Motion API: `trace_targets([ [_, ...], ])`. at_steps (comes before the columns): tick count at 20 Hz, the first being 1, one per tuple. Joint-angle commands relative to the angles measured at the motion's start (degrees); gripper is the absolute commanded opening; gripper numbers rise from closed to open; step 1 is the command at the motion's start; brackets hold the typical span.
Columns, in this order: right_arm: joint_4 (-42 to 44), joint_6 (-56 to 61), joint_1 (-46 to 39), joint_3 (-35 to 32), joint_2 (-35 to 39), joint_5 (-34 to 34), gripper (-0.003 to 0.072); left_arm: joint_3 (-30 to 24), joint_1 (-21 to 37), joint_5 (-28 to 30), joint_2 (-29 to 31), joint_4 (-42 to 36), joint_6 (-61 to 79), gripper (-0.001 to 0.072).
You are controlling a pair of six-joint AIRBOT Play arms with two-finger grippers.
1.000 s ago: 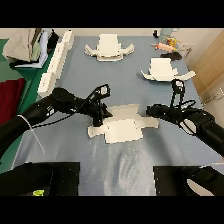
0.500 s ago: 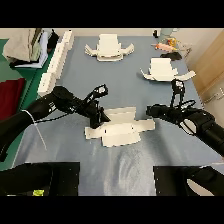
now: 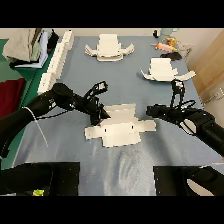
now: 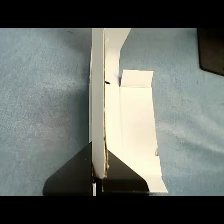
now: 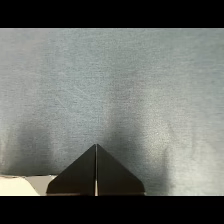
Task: Fold the box.
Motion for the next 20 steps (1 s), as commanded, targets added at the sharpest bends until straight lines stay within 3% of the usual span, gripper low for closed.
trace_targets([
  [1,0.00,0.02,0.02,0.02,-0.02,0.04,0.0005,0.46,0.11,-2.99,-1.49,-0.48,0.04,0.0016],
  [5,0.00,0.02,0.02,0.02,0.00,0.09,0.0004,0.46,0.13,-4.59,-4.55,-1.77,0.33,0.0016],
  [20,0.00,0.02,0.07,0.02,-0.02,0.17,0.0004,1.49,0.92,-3.74,-5.62,-1.22,2.19,0.0016],
])
